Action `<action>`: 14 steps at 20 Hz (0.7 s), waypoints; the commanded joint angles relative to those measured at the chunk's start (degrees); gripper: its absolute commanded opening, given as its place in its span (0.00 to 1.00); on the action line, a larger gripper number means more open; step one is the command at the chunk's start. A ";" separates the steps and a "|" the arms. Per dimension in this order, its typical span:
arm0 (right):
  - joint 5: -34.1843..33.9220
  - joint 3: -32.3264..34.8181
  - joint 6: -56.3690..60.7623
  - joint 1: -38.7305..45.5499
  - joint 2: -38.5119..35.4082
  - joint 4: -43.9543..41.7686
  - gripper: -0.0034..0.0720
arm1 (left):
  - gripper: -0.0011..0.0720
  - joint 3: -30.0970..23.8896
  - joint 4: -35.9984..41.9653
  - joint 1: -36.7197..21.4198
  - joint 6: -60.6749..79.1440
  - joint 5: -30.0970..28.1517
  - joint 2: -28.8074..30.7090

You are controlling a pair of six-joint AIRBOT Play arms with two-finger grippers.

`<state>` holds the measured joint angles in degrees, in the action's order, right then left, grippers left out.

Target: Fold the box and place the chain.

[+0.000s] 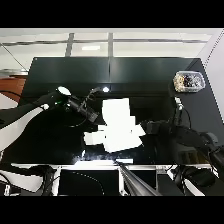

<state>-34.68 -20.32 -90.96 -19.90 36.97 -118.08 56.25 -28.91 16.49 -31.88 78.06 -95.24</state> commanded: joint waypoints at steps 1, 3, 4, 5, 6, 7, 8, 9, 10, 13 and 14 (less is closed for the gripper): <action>-14.27 -8.52 0.00 4.55 -0.02 20.70 0.98 | 0.04 1.60 -5.75 0.33 0.02 -2.80 5.70; -21.81 -14.86 -0.13 7.34 -0.02 34.82 0.98 | 0.04 0.44 -8.20 2.23 1.29 -9.66 13.42; -23.78 -17.07 -0.13 8.17 -0.04 41.24 0.98 | 0.04 -1.62 -8.11 4.02 3.87 -15.85 18.58; -24.48 -18.38 -0.13 8.57 -0.02 46.40 0.98 | 0.04 -4.28 -8.13 6.12 7.23 -22.56 23.54; -24.35 -18.75 -0.15 8.59 -0.02 49.72 0.98 | 0.05 -7.06 -7.85 7.65 10.21 -27.91 27.17; -23.65 -18.75 -0.15 8.59 -0.02 51.30 0.98 | 0.05 -10.10 -7.72 8.87 13.81 -31.85 29.75; -22.62 -18.73 -0.17 8.59 -0.02 51.28 0.98 | 0.05 -12.63 -7.87 9.57 17.49 -32.85 30.80; -20.90 -18.73 -0.17 8.50 -0.02 51.12 0.98 | 0.05 -14.73 -8.22 9.79 19.85 -32.79 30.80; -19.39 -18.73 -0.15 8.50 -0.02 51.08 0.98 | 0.05 -16.83 -8.20 9.77 20.83 -32.89 30.32; -14.97 -18.73 -0.09 8.46 -0.02 46.42 0.98 | 0.05 -20.65 -7.02 9.70 21.90 -33.00 28.87; -13.27 -18.71 -0.24 8.46 0.00 44.15 0.98 | 0.05 -21.33 -6.84 9.73 25.88 -33.00 28.81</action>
